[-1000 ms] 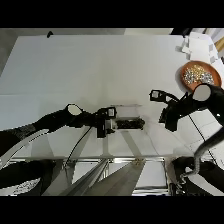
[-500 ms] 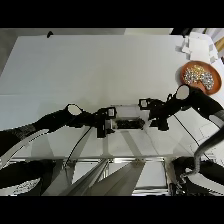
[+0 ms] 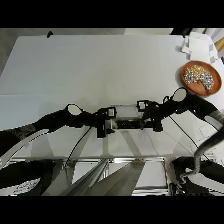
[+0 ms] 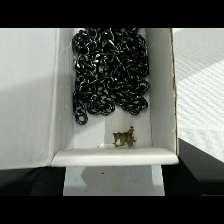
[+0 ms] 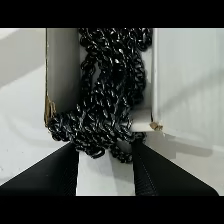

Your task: Fold the box and place the chain.

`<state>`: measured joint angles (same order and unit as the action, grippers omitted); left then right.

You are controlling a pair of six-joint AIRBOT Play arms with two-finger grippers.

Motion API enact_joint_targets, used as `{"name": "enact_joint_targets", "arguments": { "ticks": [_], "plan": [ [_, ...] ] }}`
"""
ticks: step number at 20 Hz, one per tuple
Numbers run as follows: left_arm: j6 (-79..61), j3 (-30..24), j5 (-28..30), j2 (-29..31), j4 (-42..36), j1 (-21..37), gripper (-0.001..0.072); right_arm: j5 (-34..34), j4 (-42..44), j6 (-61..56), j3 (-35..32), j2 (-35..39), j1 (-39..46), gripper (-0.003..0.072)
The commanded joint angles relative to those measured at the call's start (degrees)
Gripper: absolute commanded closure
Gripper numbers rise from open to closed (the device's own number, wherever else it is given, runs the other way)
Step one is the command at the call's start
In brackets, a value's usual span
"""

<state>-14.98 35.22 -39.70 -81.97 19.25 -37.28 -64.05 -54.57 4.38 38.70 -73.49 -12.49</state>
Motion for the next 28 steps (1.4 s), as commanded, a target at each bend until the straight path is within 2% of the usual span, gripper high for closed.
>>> {"name": "enact_joint_targets", "arguments": {
  "ticks": [1,2,3,4,6,10,15,19,22,28],
  "plan": [
    [0.0,0.0,0.0,0.0,0.0,0.0,0.0678,-0.4,2.7,0.6,-0.3,-0.1,-0.1,0.0360],
    [0.0,0.0,0.0,0.0,0.0,0.0,0.0678,-1.3,2.8,0.6,-0.3,-0.1,-0.1,0.0412],
    [0.0,0.0,0.0,0.0,0.0,0.0,0.0678,-1.7,2.7,0.6,-0.3,-0.1,-0.1,0.0432],
    [0.0,0.0,0.0,0.0,0.0,0.0,0.0678,-2.3,2.7,0.6,-0.3,-0.1,-0.1,0.0490],
    [0.0,0.0,0.0,0.0,0.0,0.0,0.0678,-4.0,2.1,0.6,-0.3,-0.1,-0.1,0.0679],
    [0.0,0.0,0.0,0.0,0.0,0.0,0.0678,-5.1,-0.8,-0.3,-0.3,0.6,0.0,0.0676],
    [0.0,0.0,0.0,0.0,0.0,0.0,0.0678,-4.1,-7.6,-9.1,-0.3,4.2,0.0,0.0677],
    [0.0,0.0,0.0,0.0,0.0,0.0,0.0678,-5.4,-7.6,-12.8,-0.1,8.8,0.0,0.0677],
    [0.0,0.0,0.0,0.0,0.0,0.0,0.0678,-5.7,-2.2,-15.9,0.0,13.6,0.0,0.0677],
    [0.0,0.0,0.0,0.0,0.0,0.0,0.0678,-4.8,16.2,-16.5,0.0,21.2,0.0,0.0677]
  ]
}}
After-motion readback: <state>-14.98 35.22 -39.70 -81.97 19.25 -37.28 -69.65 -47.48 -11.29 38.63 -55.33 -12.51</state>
